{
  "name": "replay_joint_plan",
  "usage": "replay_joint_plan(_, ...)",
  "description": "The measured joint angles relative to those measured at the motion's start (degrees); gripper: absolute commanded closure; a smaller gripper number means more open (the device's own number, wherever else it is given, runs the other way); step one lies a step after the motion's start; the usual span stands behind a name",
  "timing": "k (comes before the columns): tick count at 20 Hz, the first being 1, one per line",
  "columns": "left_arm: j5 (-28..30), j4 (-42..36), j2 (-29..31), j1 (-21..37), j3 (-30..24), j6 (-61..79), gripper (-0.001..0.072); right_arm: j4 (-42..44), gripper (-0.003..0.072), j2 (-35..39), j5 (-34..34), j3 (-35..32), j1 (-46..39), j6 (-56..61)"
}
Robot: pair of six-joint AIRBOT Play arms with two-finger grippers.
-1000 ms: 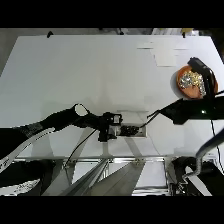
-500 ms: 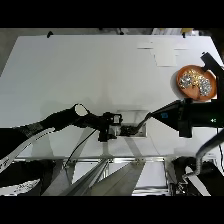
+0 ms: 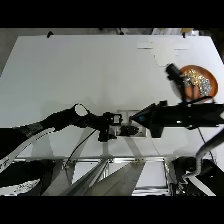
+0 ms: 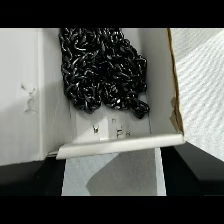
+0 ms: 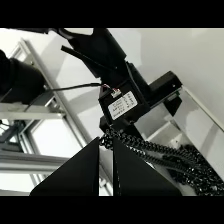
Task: Fold the box and place the chain.
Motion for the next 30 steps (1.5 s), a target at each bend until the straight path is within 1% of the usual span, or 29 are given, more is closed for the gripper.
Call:
replay_joint_plan(4, 0.0, 0.0, 0.0, 0.0, 0.0, 0.0, 0.057, -3.63, 0.067, -3.89, -1.9, -0.66, 3.5, 2.12)
replay_joint_plan(9, 0.0, 0.0, 0.0, 0.0, 0.0, 0.0, 0.057, -9.62, 0.067, -5.44, -3.48, -1.38, 4.57, 5.97)
replay_joint_plan(13, 0.0, 0.0, 0.0, 0.0, 0.0, 0.0, 0.057, -10.4, 0.067, -7.21, -5.92, -3.82, 4.79, 6.86)
replay_joint_plan(18, 0.0, 0.0, 0.0, 0.0, 0.0, 0.0, 0.057, -9.38, 0.0665, -12.61, -8.13, -5.79, 7.43, 5.16)
replay_joint_plan(20, 0.0, 0.02, 0.0, 0.0, 0.0, 0.0, 0.057, -9.14, 0.0544, -14.6, -8.81, -6.01, 8.55, 4.52)
replay_joint_plan(21, 0.0, 0.02, 0.0, 0.0, 0.0, 0.0, 0.057, -9.11, 0.0502, -15.32, -8.98, -6.03, 8.9, 4.37)
replay_joint_plan(22, 0.0, 0.0, 0.0, 0.0, 0.0, 0.0, 0.057, -9.2, 0.048, -15.78, -8.94, -5.79, 9.09, 4.0)
replay_joint_plan(25, 0.0, 0.0, 0.0, 0.0, 0.0, 0.0, 0.057, -9.57, 0.0485, -16.61, -6.71, -2.75, 8.81, 1.68)
replay_joint_plan(26, 0.0, 0.02, 0.0, 0.0, 0.0, 0.0, 0.057, -10.19, 0.0508, -16.72, -5.86, -1.11, 8.15, 1.14)
replay_joint_plan(27, 0.0, 0.02, 0.0, 0.0, 0.0, 0.0, 0.057, -11.23, 0.0563, -16.87, -4.92, 0.81, 7.06, 0.66)
replay_joint_plan(28, 0.0, 0.02, 0.0, 0.0, 0.0, 0.0, 0.057, -12.15, 0.0663, -17.0, -4.17, 2.6, 5.75, 0.26)
replay_joint_plan(30, 0.0, 0.0, 0.0, 0.0, 0.0, 0.0, 0.057, -13.97, 0.067, -17.73, -3.56, 6.29, 2.29, -0.26)
